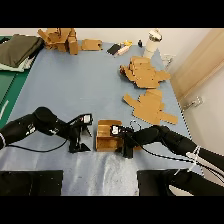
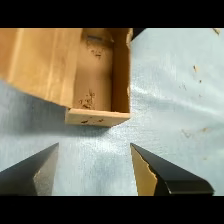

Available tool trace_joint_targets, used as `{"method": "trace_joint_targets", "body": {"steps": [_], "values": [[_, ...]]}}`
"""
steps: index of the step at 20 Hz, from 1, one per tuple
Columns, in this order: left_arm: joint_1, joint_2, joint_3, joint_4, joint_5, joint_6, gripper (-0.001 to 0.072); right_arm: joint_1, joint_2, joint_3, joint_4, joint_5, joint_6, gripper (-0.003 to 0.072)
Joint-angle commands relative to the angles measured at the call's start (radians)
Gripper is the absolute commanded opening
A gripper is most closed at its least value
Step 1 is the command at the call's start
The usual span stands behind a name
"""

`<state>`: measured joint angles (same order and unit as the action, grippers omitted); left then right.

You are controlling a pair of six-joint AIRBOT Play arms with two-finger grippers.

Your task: Fold the box.

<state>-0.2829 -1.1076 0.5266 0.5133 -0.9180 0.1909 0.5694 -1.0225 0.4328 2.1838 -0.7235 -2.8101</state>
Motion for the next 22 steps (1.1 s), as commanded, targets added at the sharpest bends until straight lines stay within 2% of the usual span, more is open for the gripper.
{"method": "trace_joint_targets", "body": {"steps": [1, 8, 16, 22], "values": [[-0.019, -0.003, -0.091, -0.211, 0.106, 0.381, 0.0719, 0.000, 0.000, 0.000, 0.000, 0.000, 0.000, 0.0479], [-0.117, -0.034, -0.091, -0.251, 0.274, 0.284, 0.0719, 0.000, 0.000, 0.000, 0.000, 0.000, 0.000, 0.0479], [-0.203, -0.059, -0.064, -0.252, 0.291, 0.238, 0.0719, 0.000, 0.000, 0.000, 0.000, 0.000, 0.000, 0.0480], [-0.210, -0.073, -0.050, -0.218, 0.288, 0.199, 0.0718, 0.000, 0.000, 0.000, 0.000, 0.000, 0.000, 0.0480]]}}
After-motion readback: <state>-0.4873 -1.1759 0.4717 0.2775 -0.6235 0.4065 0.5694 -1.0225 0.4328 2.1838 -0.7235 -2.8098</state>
